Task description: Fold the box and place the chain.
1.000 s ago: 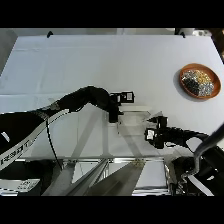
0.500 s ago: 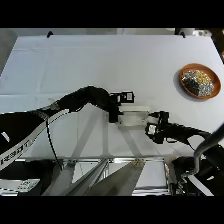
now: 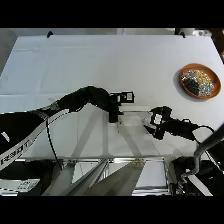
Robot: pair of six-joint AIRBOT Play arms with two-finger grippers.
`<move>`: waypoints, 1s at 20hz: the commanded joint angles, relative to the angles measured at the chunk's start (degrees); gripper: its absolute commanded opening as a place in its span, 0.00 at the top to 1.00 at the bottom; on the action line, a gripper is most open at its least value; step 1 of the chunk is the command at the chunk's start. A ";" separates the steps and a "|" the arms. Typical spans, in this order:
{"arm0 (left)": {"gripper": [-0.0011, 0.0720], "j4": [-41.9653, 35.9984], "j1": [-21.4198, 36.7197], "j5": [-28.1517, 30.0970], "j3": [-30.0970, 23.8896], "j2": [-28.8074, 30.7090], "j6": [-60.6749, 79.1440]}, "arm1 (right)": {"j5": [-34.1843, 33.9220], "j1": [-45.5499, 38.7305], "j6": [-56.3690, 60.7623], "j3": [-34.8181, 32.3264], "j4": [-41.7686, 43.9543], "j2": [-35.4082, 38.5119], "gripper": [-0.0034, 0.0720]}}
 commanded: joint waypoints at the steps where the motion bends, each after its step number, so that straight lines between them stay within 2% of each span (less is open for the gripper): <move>1: 0.97 0.02 0.02 -0.02 0.02 -0.02 0.00 | 3.41 -0.81 -0.87 0.44 1.18 -1.73 0.04; 5: 0.97 0.02 0.02 -0.02 0.02 -0.02 0.00 | 6.23 -0.81 -2.16 2.80 -0.22 -6.34 0.04; 8: 0.97 0.02 0.02 -0.02 0.02 -0.02 0.00 | 7.58 -0.79 -2.16 3.30 -5.49 -2.19 0.04; 13: 0.97 0.02 0.02 -0.02 0.02 -0.02 0.00 | 10.32 -0.79 -0.22 -1.29 -14.19 4.52 0.04; 18: 0.97 0.02 0.00 0.00 0.02 -0.02 0.00 | 10.86 -0.37 -0.20 -2.36 -13.81 4.74 0.04; 20: 0.97 0.02 0.02 -0.02 0.02 -0.02 0.00 | 7.89 1.79 -0.20 -3.96 -13.84 4.66 0.04</move>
